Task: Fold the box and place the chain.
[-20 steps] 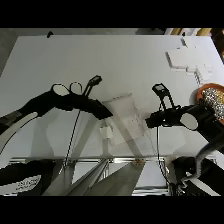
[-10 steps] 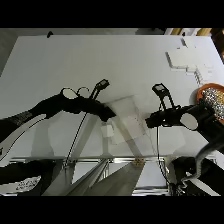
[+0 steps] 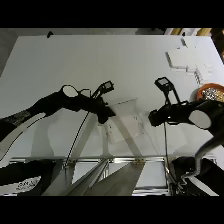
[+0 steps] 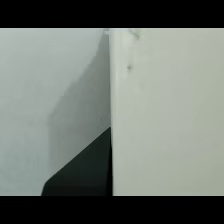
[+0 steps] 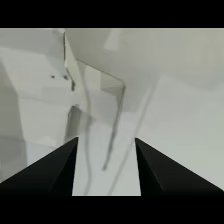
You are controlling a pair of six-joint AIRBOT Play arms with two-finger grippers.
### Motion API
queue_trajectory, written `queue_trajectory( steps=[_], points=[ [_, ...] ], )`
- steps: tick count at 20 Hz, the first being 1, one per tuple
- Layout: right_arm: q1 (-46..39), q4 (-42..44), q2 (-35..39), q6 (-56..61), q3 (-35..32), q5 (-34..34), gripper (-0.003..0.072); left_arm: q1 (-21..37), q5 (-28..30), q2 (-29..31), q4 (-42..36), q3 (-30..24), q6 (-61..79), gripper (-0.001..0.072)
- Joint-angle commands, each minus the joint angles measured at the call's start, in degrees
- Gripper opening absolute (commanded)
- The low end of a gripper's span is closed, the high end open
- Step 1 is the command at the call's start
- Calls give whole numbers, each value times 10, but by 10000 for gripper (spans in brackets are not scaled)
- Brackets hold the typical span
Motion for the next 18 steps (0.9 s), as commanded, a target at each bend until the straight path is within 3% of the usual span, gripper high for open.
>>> queue_trajectory(
  steps=[1,7,18],
  points=[
    [0,-41,47,-11,36,78,422,-22,-7,5,79,30,49,4],
    [0,-45,85,-10,35,107,421,-67,49,3,44,30,146,4],
    [0,-39,85,-11,35,106,416,-68,79,-53,40,30,149,5]
  ],
)
